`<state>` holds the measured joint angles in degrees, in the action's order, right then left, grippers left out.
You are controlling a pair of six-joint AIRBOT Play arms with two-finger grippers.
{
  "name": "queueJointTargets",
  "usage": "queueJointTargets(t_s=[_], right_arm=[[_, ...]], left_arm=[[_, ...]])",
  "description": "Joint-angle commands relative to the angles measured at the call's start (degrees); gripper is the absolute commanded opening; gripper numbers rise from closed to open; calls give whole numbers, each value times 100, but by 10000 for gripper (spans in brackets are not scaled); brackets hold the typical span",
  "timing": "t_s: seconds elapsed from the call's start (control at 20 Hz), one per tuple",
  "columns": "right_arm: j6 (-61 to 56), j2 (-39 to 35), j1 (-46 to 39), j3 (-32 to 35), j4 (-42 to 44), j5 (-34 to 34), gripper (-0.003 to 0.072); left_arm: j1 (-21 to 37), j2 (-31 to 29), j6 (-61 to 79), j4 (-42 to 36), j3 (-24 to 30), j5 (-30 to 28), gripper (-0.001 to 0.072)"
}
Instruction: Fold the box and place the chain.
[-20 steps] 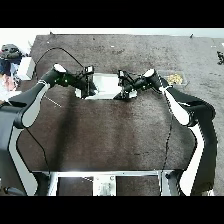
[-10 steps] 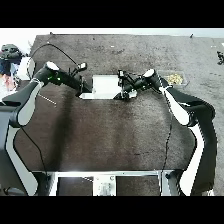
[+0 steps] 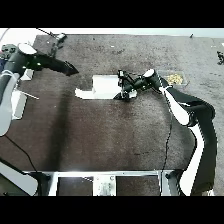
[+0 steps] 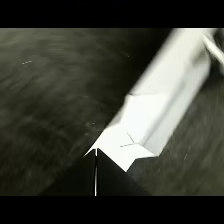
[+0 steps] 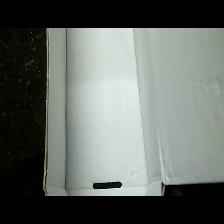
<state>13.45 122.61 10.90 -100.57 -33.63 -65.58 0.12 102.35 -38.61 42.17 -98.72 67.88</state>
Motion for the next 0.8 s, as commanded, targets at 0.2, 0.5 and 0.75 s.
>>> queueJointTargets(t_s=[0.2,0.5,0.75], right_arm=[[0,-2,9,0,0,-2,465],[0,-2,11,0,0,-2,465],[0,-2,9,0,0,0,465]], left_arm=[[743,-232,-2175,68,732,55,7],[754,-219,-1784,-442,2004,-256,7],[754,37,-1429,-1152,2306,-343,9]])
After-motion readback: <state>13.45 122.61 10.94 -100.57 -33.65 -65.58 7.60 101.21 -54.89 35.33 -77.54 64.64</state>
